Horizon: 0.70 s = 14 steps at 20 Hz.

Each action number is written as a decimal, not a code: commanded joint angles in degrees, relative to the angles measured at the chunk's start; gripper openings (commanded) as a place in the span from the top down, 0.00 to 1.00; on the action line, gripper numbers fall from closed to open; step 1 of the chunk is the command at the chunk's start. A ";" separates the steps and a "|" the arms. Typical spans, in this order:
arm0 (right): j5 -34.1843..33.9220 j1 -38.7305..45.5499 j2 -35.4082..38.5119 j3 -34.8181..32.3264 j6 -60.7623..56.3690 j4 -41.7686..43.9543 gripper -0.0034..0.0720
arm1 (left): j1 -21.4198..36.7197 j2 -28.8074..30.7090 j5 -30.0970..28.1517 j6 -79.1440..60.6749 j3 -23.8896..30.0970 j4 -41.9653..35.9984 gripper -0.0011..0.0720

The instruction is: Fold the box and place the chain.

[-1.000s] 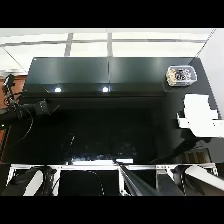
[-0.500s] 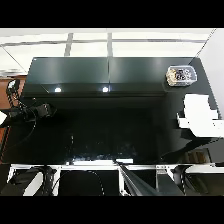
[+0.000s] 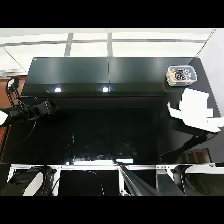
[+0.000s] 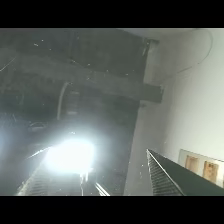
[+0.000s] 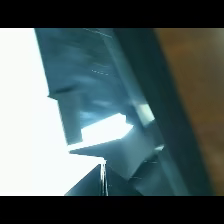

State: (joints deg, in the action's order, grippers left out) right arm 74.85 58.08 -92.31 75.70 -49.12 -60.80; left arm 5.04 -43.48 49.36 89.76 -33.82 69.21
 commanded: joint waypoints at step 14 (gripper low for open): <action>-16.28 -36.39 29.49 -47.93 16.00 48.06 0.94 | -16.94 -9.44 -5.55 -7.80 -0.68 -10.21 0.02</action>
